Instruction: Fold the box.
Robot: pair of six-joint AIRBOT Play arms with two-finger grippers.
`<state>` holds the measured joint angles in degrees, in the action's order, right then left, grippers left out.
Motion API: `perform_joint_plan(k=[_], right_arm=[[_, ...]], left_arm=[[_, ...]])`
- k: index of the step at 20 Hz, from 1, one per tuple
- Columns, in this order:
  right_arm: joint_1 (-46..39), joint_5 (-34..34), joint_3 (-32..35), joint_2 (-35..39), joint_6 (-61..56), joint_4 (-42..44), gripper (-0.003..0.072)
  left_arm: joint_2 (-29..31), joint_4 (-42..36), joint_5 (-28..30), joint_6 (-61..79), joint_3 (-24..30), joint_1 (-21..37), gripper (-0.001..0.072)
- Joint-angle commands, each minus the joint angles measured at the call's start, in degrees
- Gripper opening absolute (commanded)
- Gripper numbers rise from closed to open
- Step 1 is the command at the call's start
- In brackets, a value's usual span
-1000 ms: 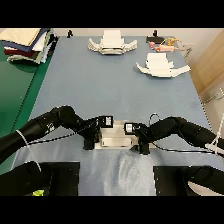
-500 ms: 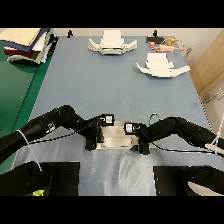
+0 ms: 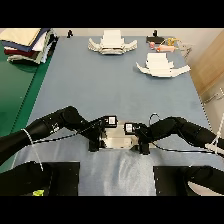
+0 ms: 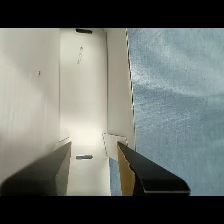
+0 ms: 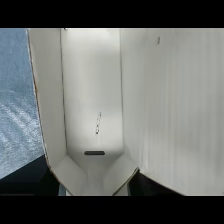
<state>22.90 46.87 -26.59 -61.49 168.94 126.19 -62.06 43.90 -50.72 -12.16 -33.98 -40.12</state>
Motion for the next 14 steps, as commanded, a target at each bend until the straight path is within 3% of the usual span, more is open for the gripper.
perform_joint_plan(k=[1,2,3,12,13,14], right_arm=[[0.0,0.0,0.0,0.0,0.0,0.0,0.0446],[0.0,0.0,0.0,0.0,0.0,0.0,0.0446],[0.0,0.0,0.0,0.0,0.0,0.0,0.0445],[0.0,0.0,0.0,0.0,0.0,0.0,0.0446],[0.0,0.0,0.0,0.0,0.0,0.0,0.0446],[0.0,0.0,0.0,0.0,0.0,0.0,0.0445]], left_arm=[[-0.3,1.9,-0.5,-3.0,0.0,-0.2,0.0473],[-0.3,2.0,-0.9,-3.3,0.0,-0.2,0.0502],[-0.3,2.0,-0.8,-3.5,0.0,-0.2,0.0603],[0.4,2.7,-0.9,-5.5,0.0,-0.2,0.0596],[1.1,2.9,-0.9,-5.9,0.0,-0.2,0.0556],[2.2,3.1,-1.2,-6.9,-0.2,-0.2,0.0350]])
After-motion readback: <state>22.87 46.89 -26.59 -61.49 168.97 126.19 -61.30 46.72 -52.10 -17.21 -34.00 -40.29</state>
